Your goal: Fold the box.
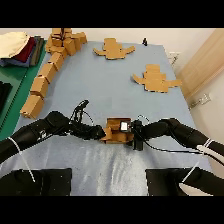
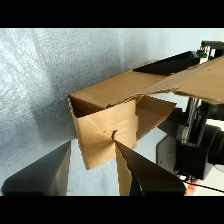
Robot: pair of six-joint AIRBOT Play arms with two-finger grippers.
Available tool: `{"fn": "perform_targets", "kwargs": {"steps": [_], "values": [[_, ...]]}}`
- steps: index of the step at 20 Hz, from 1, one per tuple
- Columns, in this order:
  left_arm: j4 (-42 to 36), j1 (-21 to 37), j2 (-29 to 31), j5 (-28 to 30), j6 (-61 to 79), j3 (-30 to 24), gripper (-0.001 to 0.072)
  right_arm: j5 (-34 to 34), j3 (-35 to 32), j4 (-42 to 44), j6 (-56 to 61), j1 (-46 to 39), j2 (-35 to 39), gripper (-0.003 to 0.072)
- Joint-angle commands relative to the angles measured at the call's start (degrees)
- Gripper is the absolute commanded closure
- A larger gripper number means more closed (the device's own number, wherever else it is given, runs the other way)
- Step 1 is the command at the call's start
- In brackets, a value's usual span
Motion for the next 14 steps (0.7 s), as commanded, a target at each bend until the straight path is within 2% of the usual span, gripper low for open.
{"fn": "perform_targets", "kwargs": {"steps": [1,4,8,14], "values": [[-0.1,0.0,-0.1,-2.3,0.0,0.1,0.0284,0.0,0.0,0.0,0.0,0.0,0.0,0.0101],[-0.1,-0.1,-0.1,-2.4,0.0,0.1,0.0283,0.0,0.0,0.0,0.0,0.0,0.0,0.0101],[-0.6,-0.1,-0.1,1.0,-0.1,0.1,0.0284,0.0,0.0,0.0,0.0,0.0,0.0,0.0102],[-3.1,-0.1,-0.1,0.0,1.7,0.1,0.0285,0.0,0.0,0.0,0.0,0.0,0.0,0.0102]]}}
